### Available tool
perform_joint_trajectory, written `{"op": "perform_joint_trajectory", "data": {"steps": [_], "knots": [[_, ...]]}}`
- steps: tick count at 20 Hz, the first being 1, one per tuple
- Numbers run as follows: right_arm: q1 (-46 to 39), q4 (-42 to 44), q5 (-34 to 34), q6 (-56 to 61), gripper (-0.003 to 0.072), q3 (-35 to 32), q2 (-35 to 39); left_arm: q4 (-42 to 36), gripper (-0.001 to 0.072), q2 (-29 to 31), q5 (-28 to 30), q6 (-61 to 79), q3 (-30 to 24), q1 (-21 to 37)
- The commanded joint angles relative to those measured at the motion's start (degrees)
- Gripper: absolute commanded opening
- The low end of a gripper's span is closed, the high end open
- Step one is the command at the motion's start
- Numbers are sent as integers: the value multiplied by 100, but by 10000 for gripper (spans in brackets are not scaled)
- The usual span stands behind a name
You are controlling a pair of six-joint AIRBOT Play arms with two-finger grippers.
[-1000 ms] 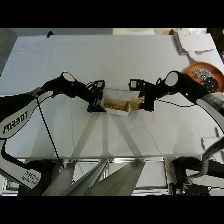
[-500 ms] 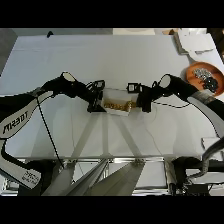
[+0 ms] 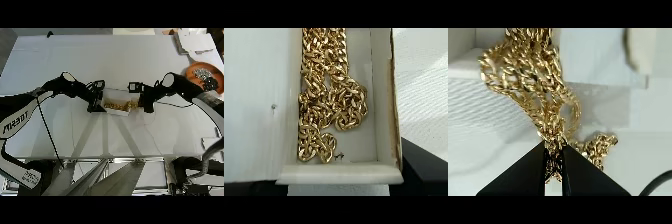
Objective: Fold the box and place the chain.
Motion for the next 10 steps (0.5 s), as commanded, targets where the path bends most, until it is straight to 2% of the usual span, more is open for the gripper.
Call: {"op": "perform_joint_trajectory", "data": {"steps": [1,6,10], "knots": [[2,61,28,481,11,7,597,2,367,2,0,2,7,0],[28,796,52,758,11,9,1239,2,367,2,0,0,7,0],[544,1357,-203,752,11,9,1346,2,367,2,0,0,7,0]]}}
